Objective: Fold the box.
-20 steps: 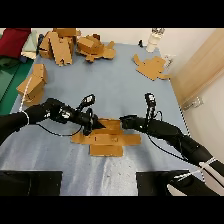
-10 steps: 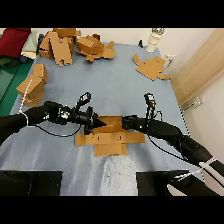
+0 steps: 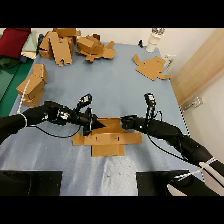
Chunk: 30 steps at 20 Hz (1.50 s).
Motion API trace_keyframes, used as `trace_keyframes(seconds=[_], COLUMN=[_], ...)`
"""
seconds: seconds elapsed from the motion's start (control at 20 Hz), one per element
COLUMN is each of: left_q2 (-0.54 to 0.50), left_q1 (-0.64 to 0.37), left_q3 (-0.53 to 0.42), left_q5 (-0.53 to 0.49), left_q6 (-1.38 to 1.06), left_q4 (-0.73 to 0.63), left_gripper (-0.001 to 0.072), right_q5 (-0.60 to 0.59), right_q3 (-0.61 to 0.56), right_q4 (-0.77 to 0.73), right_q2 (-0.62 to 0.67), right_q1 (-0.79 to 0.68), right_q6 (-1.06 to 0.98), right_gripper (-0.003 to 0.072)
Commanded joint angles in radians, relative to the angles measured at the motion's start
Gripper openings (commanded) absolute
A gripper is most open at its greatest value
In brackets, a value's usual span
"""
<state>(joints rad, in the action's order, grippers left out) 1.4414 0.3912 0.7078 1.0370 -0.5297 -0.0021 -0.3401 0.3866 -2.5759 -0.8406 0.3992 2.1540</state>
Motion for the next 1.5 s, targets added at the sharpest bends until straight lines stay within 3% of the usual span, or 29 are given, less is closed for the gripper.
trace_keyframes(seconds=[0.0,0.3,0.65,0.85,1.2,1.45], left_q2=[-0.004,-0.003,-0.003,-0.002,-0.003,-0.003], left_q1=[0.000,0.014,0.014,0.014,0.014,0.014], left_q3=[0.002,0.027,0.026,0.007,0.008,0.015], left_q5=[-0.006,-0.051,-0.033,-0.016,-0.016,-0.024], left_q6=[0.020,0.122,0.106,0.035,0.049,0.075], left_q4=[0.033,0.137,0.135,0.039,0.055,0.090], left_gripper=[0.0015,0.0015,0.0015,0.0015,0.0015,0.0015], right_q5=[0.002,0.002,0.002,0.002,-0.010,-0.094], right_q3=[0.000,0.000,0.000,0.000,0.001,0.002], right_q4=[0.000,0.000,0.000,0.000,0.014,0.116], right_q2=[0.000,0.000,0.000,0.000,0.000,0.051], right_q1=[0.000,0.000,0.000,0.000,0.000,0.002], right_q6=[0.000,0.000,0.000,0.000,0.001,-0.003], right_gripper=[0.0100,0.0100,0.0100,0.0100,0.0100,0.0099])
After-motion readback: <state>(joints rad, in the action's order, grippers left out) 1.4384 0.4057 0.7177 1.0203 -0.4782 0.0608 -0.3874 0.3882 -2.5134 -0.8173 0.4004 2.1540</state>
